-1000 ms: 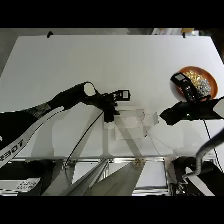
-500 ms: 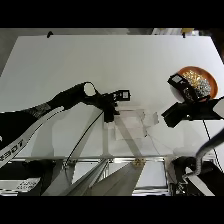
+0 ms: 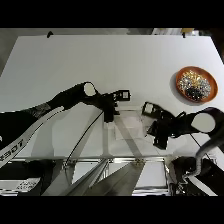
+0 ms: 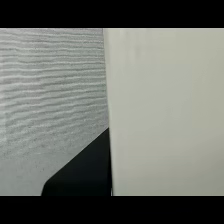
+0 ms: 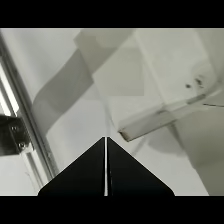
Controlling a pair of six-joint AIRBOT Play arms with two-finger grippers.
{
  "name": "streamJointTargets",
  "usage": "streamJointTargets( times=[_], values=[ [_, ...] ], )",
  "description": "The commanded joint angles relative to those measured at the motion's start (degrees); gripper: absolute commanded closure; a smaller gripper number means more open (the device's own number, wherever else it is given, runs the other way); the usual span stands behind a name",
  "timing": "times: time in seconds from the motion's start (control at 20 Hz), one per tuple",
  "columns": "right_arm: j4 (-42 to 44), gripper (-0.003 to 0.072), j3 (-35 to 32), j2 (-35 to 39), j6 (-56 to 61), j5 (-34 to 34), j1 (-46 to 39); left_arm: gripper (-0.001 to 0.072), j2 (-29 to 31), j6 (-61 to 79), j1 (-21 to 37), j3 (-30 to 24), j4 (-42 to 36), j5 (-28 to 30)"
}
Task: Fold the box and place the chain.
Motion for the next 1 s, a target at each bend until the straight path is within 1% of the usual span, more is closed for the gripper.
streamJointTargets(
  times=[0.0,0.05,0.1,0.15,0.25,0.3,0.35,0.4,0.5,0.6,0.8,0.95],
  values=[
    [-5.31,0.0627,-4.72,0.48,-3.39,-5.4,5.7,0.0698,-0.02,0.02,-0.02,0.02,0.0,-0.02],
    [-7.65,0.0497,-6.16,1.03,-3.41,-7.93,6.64,0.0698,-0.02,0.02,-0.02,0.02,0.0,-0.04],
    [-10.69,0.0348,-7.93,1.92,-3.41,-11.39,8.17,0.0698,-0.02,0.02,-0.02,0.02,0.02,-0.02],
    [-13.33,0.0308,-9.64,3.1,-3.41,-14.64,9.9,0.0698,-0.02,0.02,-0.02,0.02,0.0,-0.02],
    [-15.63,0.02,-12.28,5.14,-3.39,-19.65,12.98,0.0698,-0.02,0.02,-0.02,0.02,0.0,-0.02],
    [-16.04,0.0181,-13.57,5.57,-3.39,-22.16,14.49,0.0698,-0.02,0.02,-0.02,0.02,0.0,-0.02],
    [-16.55,0.0179,-14.75,5.49,-3.37,-24.39,15.72,0.0698,-0.02,0.02,-0.02,0.02,0.0,-0.02],
    [-17.16,0.0153,-15.82,5.4,-3.3,-26.45,16.59,0.0698,-0.02,0.02,-0.02,0.02,0.0,-0.02],
    [-17.53,0.0143,-17.09,4.96,-3.15,-30.03,17.33,0.0698,-0.02,0.02,-0.02,0.02,0.0,-0.02],
    [-17.57,0.0077,-17.22,4.0,-3.15,-32.74,17.33,0.0698,-0.02,0.02,-0.02,0.02,0.0,-0.02],
    [-18.36,0.0065,-17.22,-0.52,-3.17,-36.59,17.33,0.0698,-0.02,0.02,-0.02,0.02,0.0,-0.02],
    [-20.41,0.0066,-16.68,-0.07,-3.15,-37.2,17.2,0.0698,-0.02,0.02,-0.02,0.02,0.0,-0.02]
  ],
)
